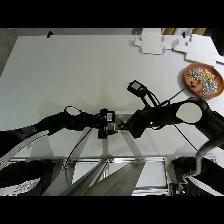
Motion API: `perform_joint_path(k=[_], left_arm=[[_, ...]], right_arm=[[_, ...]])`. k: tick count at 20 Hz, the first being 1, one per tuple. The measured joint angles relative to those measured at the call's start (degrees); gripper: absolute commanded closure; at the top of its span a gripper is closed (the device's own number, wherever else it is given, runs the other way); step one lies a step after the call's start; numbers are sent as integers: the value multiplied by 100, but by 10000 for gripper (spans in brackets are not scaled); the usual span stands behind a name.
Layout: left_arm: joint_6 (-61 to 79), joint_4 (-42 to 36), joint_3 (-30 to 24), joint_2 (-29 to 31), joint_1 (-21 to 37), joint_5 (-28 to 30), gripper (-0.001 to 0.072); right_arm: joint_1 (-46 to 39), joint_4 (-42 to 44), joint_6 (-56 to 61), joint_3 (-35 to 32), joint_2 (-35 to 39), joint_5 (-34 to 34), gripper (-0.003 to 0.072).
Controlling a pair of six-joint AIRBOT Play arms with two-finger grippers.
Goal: Fold the box and place the chain.
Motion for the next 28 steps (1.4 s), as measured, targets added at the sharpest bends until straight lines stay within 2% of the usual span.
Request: perform_joint_path(k=[3,7,12,19,26,28], left_arm=[[0,0,0,0,0,0,502],[0,0,2,0,0,0,502],[0,-2,0,0,0,0,502],[0,0,2,0,0,0,502],[-2,-2,0,0,0,0,502],[-2,-2,0,0,0,0,502]], right_arm=[[-466,-435,240,76,227,295,513],[-1513,-1580,852,76,378,697,514],[-2295,-2317,1246,-70,-221,553,512],[-2461,-2653,1355,-120,-1445,297,512],[-2227,-2802,1355,-127,-2103,61,514],[-2197,-2824,1357,-125,-2164,15,538]])
